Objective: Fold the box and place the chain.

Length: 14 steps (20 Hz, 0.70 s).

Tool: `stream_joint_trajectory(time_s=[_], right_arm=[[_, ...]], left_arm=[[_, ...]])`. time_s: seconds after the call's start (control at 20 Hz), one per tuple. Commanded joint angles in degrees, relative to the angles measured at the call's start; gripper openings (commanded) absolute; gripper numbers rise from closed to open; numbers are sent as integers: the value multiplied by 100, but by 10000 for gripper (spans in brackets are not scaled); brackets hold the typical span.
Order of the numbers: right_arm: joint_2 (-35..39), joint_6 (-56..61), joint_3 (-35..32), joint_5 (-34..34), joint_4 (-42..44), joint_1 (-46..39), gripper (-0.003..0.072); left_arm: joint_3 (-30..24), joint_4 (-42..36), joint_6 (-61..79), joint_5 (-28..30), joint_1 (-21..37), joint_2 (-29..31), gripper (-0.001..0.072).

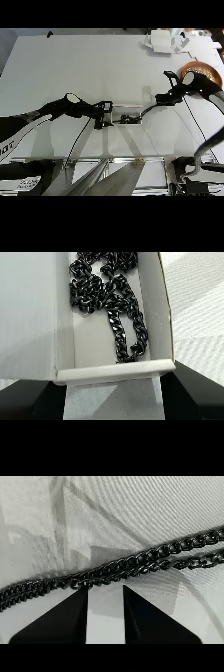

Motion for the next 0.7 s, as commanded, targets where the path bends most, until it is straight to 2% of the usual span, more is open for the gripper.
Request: stream_joint_trajectory(time_s=[0.0,0.1,0.5,0.55,0.6,0.65], right_arm=[[-68,70,-2,105,2,-2,130],[-61,66,-2,229,2,-2,16],[599,-37,-2,356,-7,-2,16],[621,-37,-2,326,-22,-2,47],[614,-24,-2,251,-52,-2,187],[605,-17,-2,155,-87,-2,243]], left_arm=[[0,2,0,2,2,4,170],[0,2,0,2,2,4,170],[0,2,0,2,2,4,170],[0,2,0,2,2,4,170],[0,2,0,2,2,4,170],[0,4,0,2,2,4,170]])
